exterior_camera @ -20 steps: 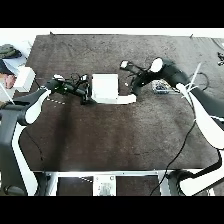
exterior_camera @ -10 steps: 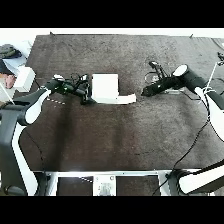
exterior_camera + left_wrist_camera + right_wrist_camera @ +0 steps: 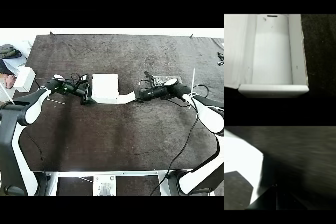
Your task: Fold the box and place the chain.
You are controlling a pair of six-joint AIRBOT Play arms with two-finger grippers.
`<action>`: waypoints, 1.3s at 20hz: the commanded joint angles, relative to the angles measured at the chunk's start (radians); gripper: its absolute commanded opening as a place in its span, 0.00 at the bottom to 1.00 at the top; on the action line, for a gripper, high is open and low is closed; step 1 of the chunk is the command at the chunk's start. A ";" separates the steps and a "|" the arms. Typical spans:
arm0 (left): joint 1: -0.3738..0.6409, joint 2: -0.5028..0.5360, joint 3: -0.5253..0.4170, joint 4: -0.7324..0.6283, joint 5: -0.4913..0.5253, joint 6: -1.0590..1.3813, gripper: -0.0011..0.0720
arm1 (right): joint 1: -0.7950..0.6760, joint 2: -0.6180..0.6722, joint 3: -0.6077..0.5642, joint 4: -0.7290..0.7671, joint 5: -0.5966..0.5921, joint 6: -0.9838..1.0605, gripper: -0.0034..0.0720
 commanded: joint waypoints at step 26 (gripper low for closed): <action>0.001 0.000 0.000 0.000 -0.001 0.000 0.35 | 0.264 0.054 0.176 -0.259 -0.138 0.357 0.69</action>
